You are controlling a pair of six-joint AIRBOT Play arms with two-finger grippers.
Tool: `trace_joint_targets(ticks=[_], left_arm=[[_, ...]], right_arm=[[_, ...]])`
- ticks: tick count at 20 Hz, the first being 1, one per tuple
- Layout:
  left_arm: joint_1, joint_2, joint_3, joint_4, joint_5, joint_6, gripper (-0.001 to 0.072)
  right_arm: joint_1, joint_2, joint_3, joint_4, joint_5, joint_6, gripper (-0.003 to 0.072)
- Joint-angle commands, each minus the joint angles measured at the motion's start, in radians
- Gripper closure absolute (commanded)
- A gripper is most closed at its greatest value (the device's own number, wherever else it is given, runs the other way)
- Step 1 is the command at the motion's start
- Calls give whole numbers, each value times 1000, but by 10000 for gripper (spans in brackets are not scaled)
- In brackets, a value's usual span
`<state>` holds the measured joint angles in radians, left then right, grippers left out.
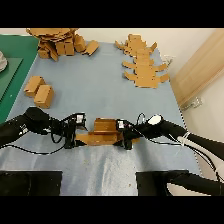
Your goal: Fold the box.
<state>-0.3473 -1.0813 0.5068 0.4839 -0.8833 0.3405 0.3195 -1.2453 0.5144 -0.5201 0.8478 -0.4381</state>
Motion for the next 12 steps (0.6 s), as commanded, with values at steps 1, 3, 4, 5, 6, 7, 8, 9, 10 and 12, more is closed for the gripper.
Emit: trace_joint_targets(ticks=[1,3,4,5,6,7,8,9,10,12], left_arm=[[-54,-18,-1,-21,47,-1,31],[-66,-32,-1,-30,65,-2,31],[-72,-35,-1,-48,65,-16,31],[-83,-36,-1,-62,64,-21,31],[-98,-35,-1,-69,64,-21,31],[-111,-35,-1,-69,68,-21,32],[-125,-35,-1,-69,88,-33,33],[-135,-35,-1,-68,120,-54,75],[-139,-35,-1,-60,150,-66,212],[-139,-35,-1,-57,169,-69,307]], right_arm=[[0,0,0,0,0,0,226],[0,0,0,0,0,0,226],[0,0,0,0,0,0,226],[0,0,0,0,0,0,226],[0,0,0,1,0,0,225],[0,0,0,0,0,0,226],[0,0,0,0,0,0,226],[0,0,0,0,0,0,226],[0,0,0,0,0,0,226],[0,0,0,0,0,0,226]])
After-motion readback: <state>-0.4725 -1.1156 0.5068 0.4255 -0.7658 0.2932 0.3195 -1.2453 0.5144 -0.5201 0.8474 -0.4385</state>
